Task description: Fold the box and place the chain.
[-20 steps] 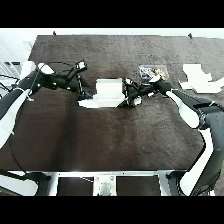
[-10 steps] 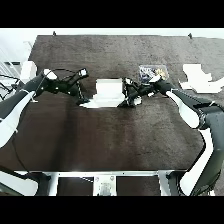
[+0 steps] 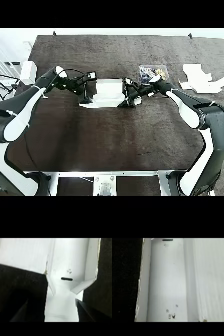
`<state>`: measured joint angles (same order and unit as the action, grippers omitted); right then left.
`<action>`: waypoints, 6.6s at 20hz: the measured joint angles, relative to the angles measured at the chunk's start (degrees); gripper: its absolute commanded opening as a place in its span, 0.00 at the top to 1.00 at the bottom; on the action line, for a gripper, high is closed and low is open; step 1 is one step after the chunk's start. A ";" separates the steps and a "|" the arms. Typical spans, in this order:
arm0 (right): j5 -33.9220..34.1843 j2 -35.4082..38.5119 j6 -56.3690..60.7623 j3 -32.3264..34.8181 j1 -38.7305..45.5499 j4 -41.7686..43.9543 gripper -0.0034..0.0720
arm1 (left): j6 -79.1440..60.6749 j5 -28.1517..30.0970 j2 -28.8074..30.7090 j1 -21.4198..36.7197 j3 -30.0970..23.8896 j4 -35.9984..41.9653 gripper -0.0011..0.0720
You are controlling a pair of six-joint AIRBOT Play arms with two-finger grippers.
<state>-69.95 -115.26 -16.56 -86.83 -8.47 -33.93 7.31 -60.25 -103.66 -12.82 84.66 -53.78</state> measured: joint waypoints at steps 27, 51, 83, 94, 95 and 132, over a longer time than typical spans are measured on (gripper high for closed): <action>-0.07 0.00 -0.02 0.00 0.00 -0.04 0.19 | -2.54 -2.08 -2.82 -2.47 0.94 6.03 0.74; 0.04 0.00 0.00 0.00 0.00 -0.02 0.19 | -4.37 2.58 -3.34 -5.33 0.92 7.58 0.06; 0.00 0.00 0.00 0.02 0.00 0.02 0.19 | 39.47 -2.45 15.56 5.66 -3.76 6.49 0.96; -0.02 0.00 0.00 0.02 0.00 0.02 0.19 | 55.58 0.35 19.56 14.62 -17.68 6.05 0.96; -0.02 0.00 0.00 0.02 0.00 0.02 0.19 | 55.87 0.44 19.56 15.39 -18.40 5.99 0.96; -0.02 0.00 -0.02 0.02 0.00 0.04 0.19 | 51.49 4.42 4.52 8.04 -19.41 27.82 0.96</action>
<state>-69.97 -115.26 -16.58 -86.80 -8.47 -33.89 58.81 -55.83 -99.13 -4.78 65.25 -25.96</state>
